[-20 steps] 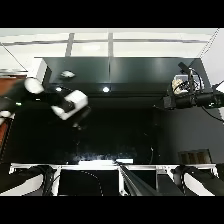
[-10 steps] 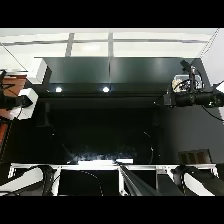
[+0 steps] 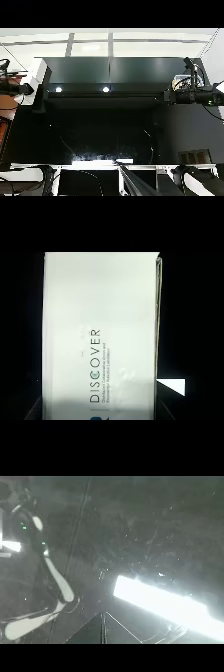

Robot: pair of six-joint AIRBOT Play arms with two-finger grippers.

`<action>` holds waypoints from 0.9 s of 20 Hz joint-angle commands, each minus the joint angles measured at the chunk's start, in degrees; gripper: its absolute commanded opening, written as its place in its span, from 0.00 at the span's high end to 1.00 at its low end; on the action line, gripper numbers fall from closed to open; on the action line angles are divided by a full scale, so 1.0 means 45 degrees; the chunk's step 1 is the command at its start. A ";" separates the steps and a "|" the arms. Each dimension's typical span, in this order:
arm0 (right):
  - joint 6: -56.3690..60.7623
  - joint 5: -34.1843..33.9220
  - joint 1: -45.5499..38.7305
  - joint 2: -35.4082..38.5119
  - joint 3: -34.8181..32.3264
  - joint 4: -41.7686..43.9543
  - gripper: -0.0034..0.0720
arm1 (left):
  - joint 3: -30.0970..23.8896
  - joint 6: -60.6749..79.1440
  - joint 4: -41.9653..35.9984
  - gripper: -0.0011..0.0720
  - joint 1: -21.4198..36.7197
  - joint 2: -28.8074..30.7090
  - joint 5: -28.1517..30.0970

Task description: Fold the box and place the chain.

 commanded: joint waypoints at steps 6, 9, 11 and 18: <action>0.0442 0.0092 0.0010 -0.0005 0.0015 0.0078 0.94 | 0.0418 0.0078 0.0724 0.00 -0.0461 0.0039 0.1044; 0.0423 0.0714 0.0010 0.0010 0.0214 0.0311 0.94 | 0.0418 -0.0160 0.0685 0.00 -0.0481 0.1685 0.0146; 0.0427 0.1991 0.0010 0.0087 0.0947 0.0282 0.94 | 0.0418 -0.0588 0.0651 0.01 -0.0534 0.3167 -0.0486; 0.1127 -0.1219 0.0991 0.4877 -0.0675 -0.3274 0.95 | -0.1656 -0.1763 -0.2540 0.95 -0.1112 0.9228 -0.2667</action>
